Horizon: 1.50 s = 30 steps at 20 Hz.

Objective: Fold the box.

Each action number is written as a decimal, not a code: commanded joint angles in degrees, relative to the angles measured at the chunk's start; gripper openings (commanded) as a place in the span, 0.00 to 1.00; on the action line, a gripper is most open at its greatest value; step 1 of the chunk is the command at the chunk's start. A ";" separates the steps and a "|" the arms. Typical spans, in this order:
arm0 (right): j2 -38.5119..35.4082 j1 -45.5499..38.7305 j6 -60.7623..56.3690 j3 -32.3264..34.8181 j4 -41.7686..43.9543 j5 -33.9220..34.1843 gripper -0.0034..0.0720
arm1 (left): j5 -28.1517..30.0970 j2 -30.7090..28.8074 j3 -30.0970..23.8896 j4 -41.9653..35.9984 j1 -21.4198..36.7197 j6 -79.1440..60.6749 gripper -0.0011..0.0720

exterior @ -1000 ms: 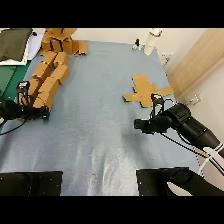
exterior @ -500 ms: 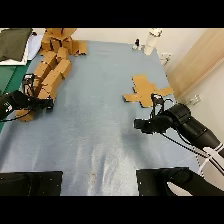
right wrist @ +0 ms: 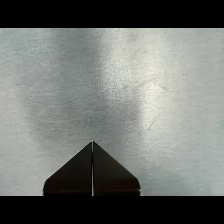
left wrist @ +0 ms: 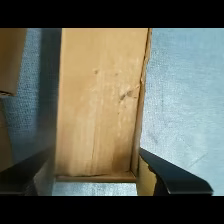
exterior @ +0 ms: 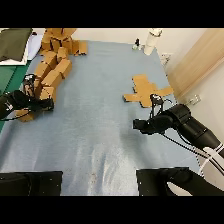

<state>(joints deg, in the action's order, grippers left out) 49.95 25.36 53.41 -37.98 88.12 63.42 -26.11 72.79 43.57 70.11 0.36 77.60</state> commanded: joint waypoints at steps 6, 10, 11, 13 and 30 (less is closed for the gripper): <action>-0.04 0.00 1.20 -0.04 1.73 1.03 0.05 | -12.33 -2.62 4.79 0.63 3.48 0.00 0.97; -0.02 0.00 3.19 -0.04 3.06 2.03 0.05 | -26.16 -10.16 11.04 2.10 6.67 -0.02 0.97; -0.02 0.00 3.19 -0.04 3.28 1.81 0.05 | -28.87 -12.22 12.26 2.08 6.67 -0.02 0.97; 0.00 0.00 4.22 -0.04 4.37 0.48 0.05 | -34.01 -16.11 13.38 -0.35 5.40 0.00 0.93; 22.12 0.07 21.94 -22.08 14.25 3.65 0.05 | -28.46 -12.83 6.47 -10.95 -29.99 7.96 0.03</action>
<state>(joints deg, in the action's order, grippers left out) 70.74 25.41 74.00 -58.94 101.69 66.52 -56.51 58.96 50.57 59.35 -27.70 84.64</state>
